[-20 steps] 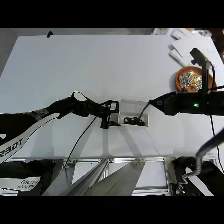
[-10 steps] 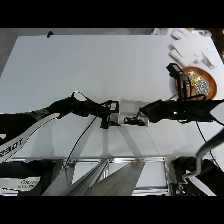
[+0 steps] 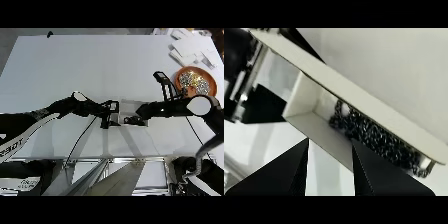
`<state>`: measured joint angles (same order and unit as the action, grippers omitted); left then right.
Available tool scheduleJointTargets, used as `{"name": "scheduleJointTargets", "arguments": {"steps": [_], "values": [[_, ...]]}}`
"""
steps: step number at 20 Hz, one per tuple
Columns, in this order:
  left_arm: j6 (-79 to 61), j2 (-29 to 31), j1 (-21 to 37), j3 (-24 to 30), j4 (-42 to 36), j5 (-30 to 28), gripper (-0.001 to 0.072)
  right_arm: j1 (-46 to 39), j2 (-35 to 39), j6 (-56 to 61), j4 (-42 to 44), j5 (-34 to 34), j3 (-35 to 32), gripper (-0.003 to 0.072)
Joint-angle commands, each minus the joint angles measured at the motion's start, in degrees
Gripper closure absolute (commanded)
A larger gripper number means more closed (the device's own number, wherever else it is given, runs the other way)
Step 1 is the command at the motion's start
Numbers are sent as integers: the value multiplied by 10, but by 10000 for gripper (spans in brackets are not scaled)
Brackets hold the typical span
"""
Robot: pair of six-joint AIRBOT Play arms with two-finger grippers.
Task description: Fold the box and place the chain.
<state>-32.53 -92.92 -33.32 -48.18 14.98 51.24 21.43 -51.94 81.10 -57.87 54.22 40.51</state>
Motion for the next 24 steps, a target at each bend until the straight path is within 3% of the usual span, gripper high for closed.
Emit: {"name": "scheduleJointTargets", "arguments": {"steps": [1, 3, 6, 10, 12, 13, 15, 21, 24], "values": [[0, 0, 0, 0, 0, 0, 624, -15, -9, -2, -4, 15, 88, 388], [0, 0, 0, 0, 0, 0, 624, -40, -10, -2, -17, 9, 155, 423], [0, 0, 0, 0, 0, 0, 624, -82, -12, 13, -110, -15, 192, 659], [0, 0, 0, 0, 0, 0, 624, -132, -75, 74, -258, 58, 189, 668], [0, 0, 0, 0, 0, 0, 624, -141, -119, 76, -285, 71, 180, 668], [0, 0, 0, 0, 0, 0, 624, -141, -138, 76, -287, 69, 173, 660], [0, 0, 0, 0, 0, 0, 624, -141, -182, 81, -287, 67, 166, 383], [0, 0, 0, 0, 0, 0, 624, -141, -275, 136, -330, 80, 166, 365], [0, 0, 0, 0, 0, 0, 624, -141, -283, 139, -330, 56, 152, 369]]}}
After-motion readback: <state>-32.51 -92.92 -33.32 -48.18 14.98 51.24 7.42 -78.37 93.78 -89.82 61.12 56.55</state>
